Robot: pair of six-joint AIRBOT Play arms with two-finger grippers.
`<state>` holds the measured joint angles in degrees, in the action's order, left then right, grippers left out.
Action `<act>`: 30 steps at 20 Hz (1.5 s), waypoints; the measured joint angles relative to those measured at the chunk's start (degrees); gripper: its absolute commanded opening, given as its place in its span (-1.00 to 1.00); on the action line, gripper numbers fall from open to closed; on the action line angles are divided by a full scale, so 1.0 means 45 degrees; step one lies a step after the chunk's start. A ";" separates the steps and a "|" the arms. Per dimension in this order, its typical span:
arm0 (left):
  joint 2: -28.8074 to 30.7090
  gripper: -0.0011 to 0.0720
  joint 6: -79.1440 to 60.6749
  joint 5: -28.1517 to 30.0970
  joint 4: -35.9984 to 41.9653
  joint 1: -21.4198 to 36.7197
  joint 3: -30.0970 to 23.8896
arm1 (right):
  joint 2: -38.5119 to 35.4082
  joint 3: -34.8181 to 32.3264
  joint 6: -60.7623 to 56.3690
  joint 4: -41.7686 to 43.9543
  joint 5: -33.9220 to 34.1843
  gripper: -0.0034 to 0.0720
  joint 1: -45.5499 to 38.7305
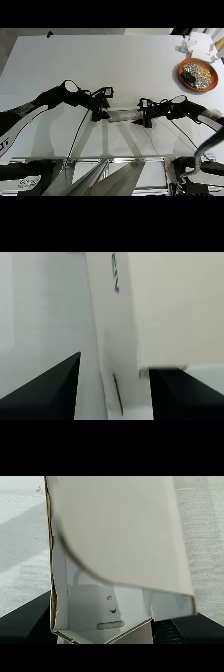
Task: Fold the box and place the chain.
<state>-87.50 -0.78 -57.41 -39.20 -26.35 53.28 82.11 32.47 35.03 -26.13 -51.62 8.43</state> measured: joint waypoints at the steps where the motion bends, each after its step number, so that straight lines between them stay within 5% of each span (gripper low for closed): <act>1: 0.0141 0.26 0.0398 -0.0024 -0.0301 0.0102 0.0000 | 0.0000 0.0000 0.0000 0.0000 0.0000 0.19 0.0000; 6: 0.0835 0.19 0.1520 -0.0505 -0.1127 0.0675 0.0005 | 0.0000 0.0000 0.0000 -0.0005 0.0000 0.19 0.0000; 10: 0.1224 -0.86 0.1855 -0.1064 -0.1307 0.0840 0.0005 | 0.0000 0.0000 0.0000 0.0000 0.0000 0.19 0.0000; 11: 0.1268 -0.96 0.1870 -0.1282 -0.1321 0.0850 0.0005 | 0.0000 0.0000 0.0000 0.0000 0.0000 0.19 0.0000; 21: 0.1384 -0.97 0.2778 -0.2837 -0.0573 0.0277 0.0005 | 0.0000 0.0000 0.0000 0.0000 -0.0005 0.19 0.0000; 30: 0.1384 -0.97 0.3458 -0.1622 0.0427 -0.1331 0.0000 | 0.0000 0.0000 -0.0010 0.0000 0.0005 0.19 0.0000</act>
<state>-81.28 14.79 -64.71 -37.28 -32.34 53.28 82.11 32.47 34.98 -26.13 -51.59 8.43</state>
